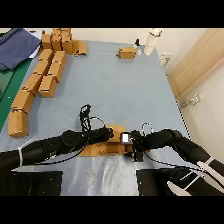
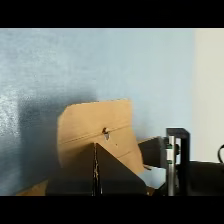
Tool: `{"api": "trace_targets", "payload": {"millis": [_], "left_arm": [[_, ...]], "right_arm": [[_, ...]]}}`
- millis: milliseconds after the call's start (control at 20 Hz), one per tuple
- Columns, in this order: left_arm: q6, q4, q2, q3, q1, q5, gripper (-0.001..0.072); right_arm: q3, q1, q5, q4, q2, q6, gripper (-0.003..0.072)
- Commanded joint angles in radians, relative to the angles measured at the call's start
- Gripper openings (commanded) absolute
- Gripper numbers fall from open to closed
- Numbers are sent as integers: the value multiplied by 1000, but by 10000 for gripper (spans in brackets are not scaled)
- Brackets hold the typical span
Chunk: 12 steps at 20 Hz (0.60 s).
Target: Fold the box.
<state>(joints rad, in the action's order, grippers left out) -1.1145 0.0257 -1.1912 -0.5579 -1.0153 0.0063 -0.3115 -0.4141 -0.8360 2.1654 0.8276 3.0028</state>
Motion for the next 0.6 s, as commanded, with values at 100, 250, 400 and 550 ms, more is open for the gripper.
{"api": "trace_targets", "payload": {"millis": [100, 250, 400, 550], "left_arm": [[-2, 3, -68, -15, 66, -168, 7], [-2, 4, -69, -17, 88, -209, 7], [0, 8, -79, -17, 100, -237, 7], [0, 46, -78, -34, 129, -257, 7]], "right_arm": [[0, 1, 2, 0, 0, 0, 503], [0, 1, 2, 0, 0, 0, 503], [0, 1, 2, 0, 0, 0, 502], [0, 1, 2, 0, 0, 0, 502]]}}
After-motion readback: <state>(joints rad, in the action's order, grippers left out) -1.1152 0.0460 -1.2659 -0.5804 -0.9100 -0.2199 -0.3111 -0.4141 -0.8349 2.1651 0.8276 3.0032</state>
